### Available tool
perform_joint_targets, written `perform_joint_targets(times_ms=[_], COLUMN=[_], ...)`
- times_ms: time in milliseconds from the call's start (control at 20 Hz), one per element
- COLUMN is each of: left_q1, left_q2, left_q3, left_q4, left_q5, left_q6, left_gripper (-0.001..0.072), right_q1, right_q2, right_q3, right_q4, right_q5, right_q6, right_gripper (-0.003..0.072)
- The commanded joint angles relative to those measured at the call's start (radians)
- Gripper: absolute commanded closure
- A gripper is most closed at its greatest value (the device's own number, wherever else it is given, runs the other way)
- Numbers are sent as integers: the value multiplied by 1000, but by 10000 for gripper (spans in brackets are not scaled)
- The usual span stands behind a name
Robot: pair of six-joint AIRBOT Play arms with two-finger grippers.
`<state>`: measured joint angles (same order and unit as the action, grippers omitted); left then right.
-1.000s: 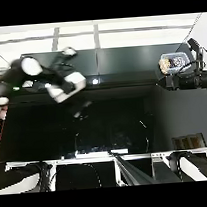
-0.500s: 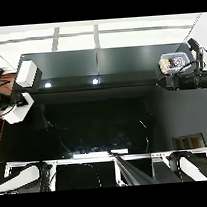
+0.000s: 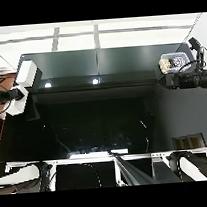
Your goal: Fold the box and place the chain.
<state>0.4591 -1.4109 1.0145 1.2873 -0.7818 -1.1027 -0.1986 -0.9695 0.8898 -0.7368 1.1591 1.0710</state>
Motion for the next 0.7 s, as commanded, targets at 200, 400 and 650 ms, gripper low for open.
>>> perform_joint_targets(times_ms=[200, 400, 650], left_q1=[-68, -68, -69], left_q2=[-104, -78, -47], left_q3=[91, 205, 384], left_q4=[-35, -27, -36], left_q5=[154, 108, -127], left_q6=[100, 100, 92], left_gripper=[148, 10, -5], right_q1=[2, 2, 44], right_q2=[0, 0, 0], right_q3=[0, 0, 0], right_q4=[4, 7, 6], right_q5=[-58, -10, 8], right_q6=[0, 11, 14], right_gripper=[673, 673, 673])
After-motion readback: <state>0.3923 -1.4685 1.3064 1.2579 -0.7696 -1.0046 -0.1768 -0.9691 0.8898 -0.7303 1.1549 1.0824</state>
